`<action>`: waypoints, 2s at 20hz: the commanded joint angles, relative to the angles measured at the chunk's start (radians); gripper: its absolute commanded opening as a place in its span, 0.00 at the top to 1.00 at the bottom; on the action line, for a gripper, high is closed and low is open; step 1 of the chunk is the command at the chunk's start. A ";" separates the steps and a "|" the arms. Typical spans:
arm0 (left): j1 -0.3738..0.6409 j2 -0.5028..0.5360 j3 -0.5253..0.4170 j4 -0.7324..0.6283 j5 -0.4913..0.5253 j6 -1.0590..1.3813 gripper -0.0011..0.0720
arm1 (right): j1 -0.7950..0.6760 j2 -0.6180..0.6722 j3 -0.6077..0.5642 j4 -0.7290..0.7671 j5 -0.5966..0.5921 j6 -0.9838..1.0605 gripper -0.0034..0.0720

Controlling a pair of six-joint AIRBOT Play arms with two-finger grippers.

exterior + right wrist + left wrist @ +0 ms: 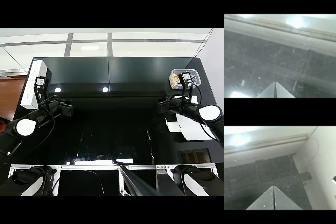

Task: Fold the box and place the chain.

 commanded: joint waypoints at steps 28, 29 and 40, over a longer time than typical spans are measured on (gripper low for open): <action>-0.001 -0.061 0.000 0.000 0.153 0.000 0.77 | 0.055 -0.052 0.002 0.307 -0.266 0.000 0.28; -0.001 -0.080 0.001 0.000 0.187 0.000 0.28 | 0.060 -0.057 0.002 0.304 -0.261 -0.001 0.12; 0.071 -0.103 0.080 0.019 -0.181 0.000 0.01 | -0.663 -0.100 0.375 -0.630 0.150 0.557 0.17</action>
